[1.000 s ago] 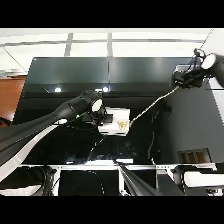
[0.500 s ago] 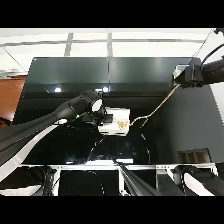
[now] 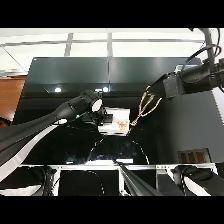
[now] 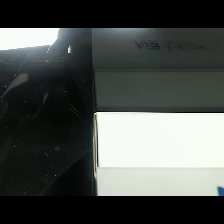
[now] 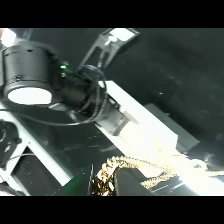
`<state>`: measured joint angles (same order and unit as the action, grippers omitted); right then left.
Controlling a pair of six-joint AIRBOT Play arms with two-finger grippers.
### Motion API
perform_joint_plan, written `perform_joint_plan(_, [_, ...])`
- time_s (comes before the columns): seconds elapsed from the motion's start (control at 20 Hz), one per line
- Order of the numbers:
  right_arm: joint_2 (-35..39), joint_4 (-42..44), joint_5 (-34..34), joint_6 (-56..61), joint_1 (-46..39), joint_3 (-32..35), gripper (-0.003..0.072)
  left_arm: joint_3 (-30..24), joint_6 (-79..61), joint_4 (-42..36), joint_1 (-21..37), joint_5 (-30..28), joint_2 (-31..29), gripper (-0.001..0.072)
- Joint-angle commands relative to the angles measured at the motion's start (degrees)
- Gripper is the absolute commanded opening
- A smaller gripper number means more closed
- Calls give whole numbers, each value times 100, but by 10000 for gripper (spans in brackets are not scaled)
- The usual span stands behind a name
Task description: Fold the box and place the chain.
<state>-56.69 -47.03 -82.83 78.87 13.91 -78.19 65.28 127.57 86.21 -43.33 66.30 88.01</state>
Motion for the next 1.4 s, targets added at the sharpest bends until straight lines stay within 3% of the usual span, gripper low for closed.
perform_joint_plan(0.0, [-103,52,103,24,372,2,13,2,0,0,2,20,-4,29])
perform_joint_plan(0.25, [-400,466,439,22,774,175,13,2,0,0,2,17,-4,30])
perform_joint_plan(0.9, [-1134,496,1777,-59,964,1609,15,2,0,7,2,20,-4,30])
perform_joint_plan(1.25, [-1318,498,1902,-68,997,1652,34,2,0,7,2,17,-4,30])
perform_joint_plan(1.3, [-1316,494,1875,-66,988,1652,129,2,-2,7,2,20,-4,30])
perform_joint_plan(1.35, [-1316,468,1779,-9,929,1650,368,2,0,7,2,20,-4,29])
